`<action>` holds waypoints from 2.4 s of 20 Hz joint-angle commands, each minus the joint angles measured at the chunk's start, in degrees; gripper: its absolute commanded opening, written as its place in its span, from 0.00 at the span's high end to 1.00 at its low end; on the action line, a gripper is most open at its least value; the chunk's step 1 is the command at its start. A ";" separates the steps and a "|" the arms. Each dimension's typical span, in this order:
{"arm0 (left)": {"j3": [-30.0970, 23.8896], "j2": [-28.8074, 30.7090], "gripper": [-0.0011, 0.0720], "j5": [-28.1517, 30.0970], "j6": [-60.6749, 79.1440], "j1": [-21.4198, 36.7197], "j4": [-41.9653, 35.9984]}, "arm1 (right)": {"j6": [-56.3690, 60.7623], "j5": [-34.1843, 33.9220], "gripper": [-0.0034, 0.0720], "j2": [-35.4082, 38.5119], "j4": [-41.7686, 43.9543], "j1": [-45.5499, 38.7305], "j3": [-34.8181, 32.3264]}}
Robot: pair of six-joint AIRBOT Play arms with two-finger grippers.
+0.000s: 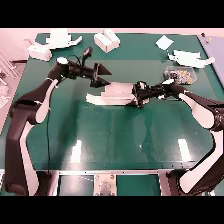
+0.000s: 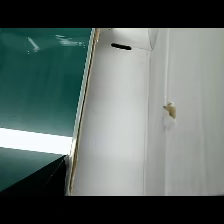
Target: Fold the box and place the chain.
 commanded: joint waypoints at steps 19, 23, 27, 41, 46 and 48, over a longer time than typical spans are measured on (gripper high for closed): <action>-16.02 21.81 0.97 -1.22 -9.27 3.63 1.60 | 0.04 0.02 0.18 0.00 0.11 0.02 0.00; -33.16 31.85 0.97 8.44 -4.02 3.56 0.55 | 0.04 0.02 0.18 0.00 0.11 0.02 0.00; -55.12 41.94 0.97 19.37 10.54 3.56 -8.94 | 0.04 0.02 0.18 0.00 0.11 0.02 0.00; -70.62 42.91 0.96 38.27 22.51 -7.26 -14.27 | 0.04 0.02 0.18 0.00 0.11 0.02 0.00; -69.88 42.75 0.96 35.28 21.22 -7.26 -14.21 | 0.04 0.02 0.18 0.00 0.11 0.02 0.00; -69.24 42.77 0.96 32.63 21.14 -7.26 -14.25 | 0.04 0.02 0.18 0.00 0.11 0.02 0.00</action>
